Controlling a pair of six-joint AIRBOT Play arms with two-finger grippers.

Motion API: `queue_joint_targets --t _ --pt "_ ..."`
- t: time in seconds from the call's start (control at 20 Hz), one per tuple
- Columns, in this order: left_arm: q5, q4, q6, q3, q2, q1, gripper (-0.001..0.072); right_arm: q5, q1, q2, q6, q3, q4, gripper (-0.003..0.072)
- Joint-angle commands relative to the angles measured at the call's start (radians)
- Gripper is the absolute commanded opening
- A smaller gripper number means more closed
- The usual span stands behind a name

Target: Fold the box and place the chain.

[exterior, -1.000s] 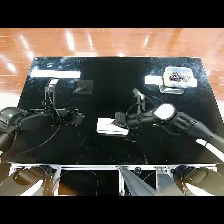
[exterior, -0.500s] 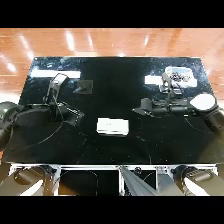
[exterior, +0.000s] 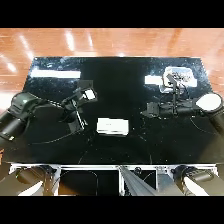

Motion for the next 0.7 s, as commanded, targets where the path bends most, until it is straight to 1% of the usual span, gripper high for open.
queue_joint_targets --t 0.0,0.1,0.15,0.3,0.35,0.6,0.65 --pt "-0.07 -0.022 -0.002 0.005 -0.023 -0.044 0.0618 0.003 -0.002 0.001 0.0 0.0 -0.028 0.0032" --pt "-0.06 -0.061 -0.009 0.004 -0.024 -0.034 0.0617 0.011 -0.002 0.001 0.001 0.0 -0.029 0.0032" --pt "-0.06 -0.106 0.029 0.004 -0.023 -0.02 0.0617 0.015 -0.002 0.001 0.001 0.0 -0.029 0.0032" --pt "-0.068 -0.306 0.223 0.004 -0.038 0.031 0.0617 0.015 -0.002 0.001 0.001 0.0 -0.029 0.0032" --pt "-0.069 -0.325 0.278 0.004 -0.049 0.029 0.0617 0.013 -0.002 0.001 0.001 0.0 -0.029 0.0032" --pt "-0.083 -0.29 0.578 -0.01 -0.144 0.004 0.0617 0.013 -0.002 0.001 0.001 0.0 -0.029 0.0032" --pt "-0.092 -0.291 0.601 -0.01 -0.163 0.004 0.0617 0.013 -0.002 0.001 0.001 0.0 -0.029 0.0032"
